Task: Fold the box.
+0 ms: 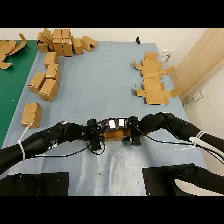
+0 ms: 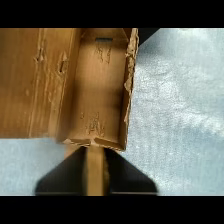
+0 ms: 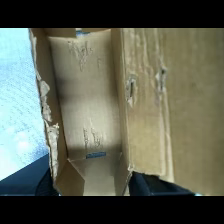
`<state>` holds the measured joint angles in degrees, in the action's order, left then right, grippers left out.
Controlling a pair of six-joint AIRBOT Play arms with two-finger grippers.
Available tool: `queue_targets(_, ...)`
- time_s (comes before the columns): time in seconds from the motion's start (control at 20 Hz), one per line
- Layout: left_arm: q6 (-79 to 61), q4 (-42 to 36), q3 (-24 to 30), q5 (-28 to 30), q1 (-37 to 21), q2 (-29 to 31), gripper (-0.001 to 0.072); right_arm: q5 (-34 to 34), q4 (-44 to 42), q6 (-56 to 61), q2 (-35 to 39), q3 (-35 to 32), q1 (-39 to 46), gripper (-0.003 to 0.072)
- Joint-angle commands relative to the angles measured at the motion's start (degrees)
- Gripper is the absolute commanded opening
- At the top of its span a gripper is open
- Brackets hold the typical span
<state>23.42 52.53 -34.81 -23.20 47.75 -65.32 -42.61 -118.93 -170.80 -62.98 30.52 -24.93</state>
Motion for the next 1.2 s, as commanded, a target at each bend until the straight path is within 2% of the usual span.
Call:
queue_targets(0.0, -0.35, 0.35, -0.02, 0.70, 0.04, -0.04, 0.0013, 0.04, -0.02, 0.00, -0.04, -0.02, -0.07, 0.0499)
queue_targets(0.2, -0.26, 0.17, -0.02, 1.09, 0.13, -0.07, 0.0013, 0.04, -0.04, 0.00, -0.04, -0.02, -0.07, 0.0499)
queue_targets(0.45, -0.33, -1.53, -0.02, 5.84, 2.78, -0.11, 0.0013, 0.07, -0.02, 0.00, -0.04, -0.02, -0.07, 0.0499)
queue_targets(0.8, -0.26, -1.53, 0.00, 5.20, 2.89, -2.14, 0.0015, 0.04, -0.02, 0.00, -0.04, -0.02, -0.07, 0.0499)
queue_targets(0.85, -0.26, -1.53, 0.00, 5.18, 2.91, -2.25, 0.0107, 0.04, -0.02, 0.00, -0.04, -0.02, -0.07, 0.0499)
queue_targets(0.9, -0.24, -1.60, -0.02, 5.25, 2.99, -2.23, 0.0417, 0.04, -0.02, 0.00, -0.04, -0.02, -0.07, 0.0499)
queue_targets(0.95, -0.11, -1.77, -0.02, 5.79, 2.99, -2.25, 0.0538, 0.04, -0.02, 0.00, -0.04, -0.02, -0.07, 0.0499)
queue_targets(1.15, 0.20, -2.67, -0.02, 6.75, 2.99, -2.23, 0.0533, 0.04, -0.02, 0.00, -0.04, -0.02, -0.07, 0.0499)
